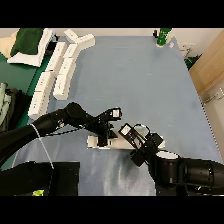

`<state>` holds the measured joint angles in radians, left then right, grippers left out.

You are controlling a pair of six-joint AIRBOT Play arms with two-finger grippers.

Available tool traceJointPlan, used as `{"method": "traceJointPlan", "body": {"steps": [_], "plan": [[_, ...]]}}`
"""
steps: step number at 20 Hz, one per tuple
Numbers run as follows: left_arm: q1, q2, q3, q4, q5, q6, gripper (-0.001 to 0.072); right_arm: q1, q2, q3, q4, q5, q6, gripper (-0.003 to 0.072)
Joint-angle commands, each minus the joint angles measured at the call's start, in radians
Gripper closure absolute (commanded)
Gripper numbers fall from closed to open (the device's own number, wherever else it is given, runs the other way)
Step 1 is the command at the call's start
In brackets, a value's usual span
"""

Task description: Fold the box.

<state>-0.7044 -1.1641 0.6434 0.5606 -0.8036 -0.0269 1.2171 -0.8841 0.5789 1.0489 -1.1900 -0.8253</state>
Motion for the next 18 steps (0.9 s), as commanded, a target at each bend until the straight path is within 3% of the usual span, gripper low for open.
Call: {"method": "traceJointPlan", "body": {"steps": [1, 5, 9, 12, 14, 18], "plan": [[0.000, 0.000, 0.000, 0.000, 0.000, 0.000, 0.0696, -0.034, 0.038, -0.029, -0.017, 0.011, -0.059, -0.0034], [0.000, 0.000, 0.000, 0.000, 0.000, 0.000, 0.0696, -0.190, 0.193, -0.144, 0.087, 0.203, -0.402, -0.0034], [0.000, 0.000, 0.000, 0.000, 0.000, 0.000, 0.0696, -0.488, 0.323, -0.201, 0.453, 0.337, -1.056, -0.0034], [0.000, 0.000, 0.000, 0.000, 0.000, 0.000, 0.0696, -0.735, 0.285, -0.199, 0.867, 0.327, -1.614, -0.0034], [0.000, 0.000, 0.000, 0.000, 0.000, 0.000, 0.0696, -0.861, 0.224, -0.192, 1.063, 0.270, -1.842, -0.0034], [0.000, 0.000, 0.000, 0.000, 0.000, 0.000, 0.0696, -0.909, 0.118, -0.179, 1.120, 0.299, -1.937, -0.0034]]}}
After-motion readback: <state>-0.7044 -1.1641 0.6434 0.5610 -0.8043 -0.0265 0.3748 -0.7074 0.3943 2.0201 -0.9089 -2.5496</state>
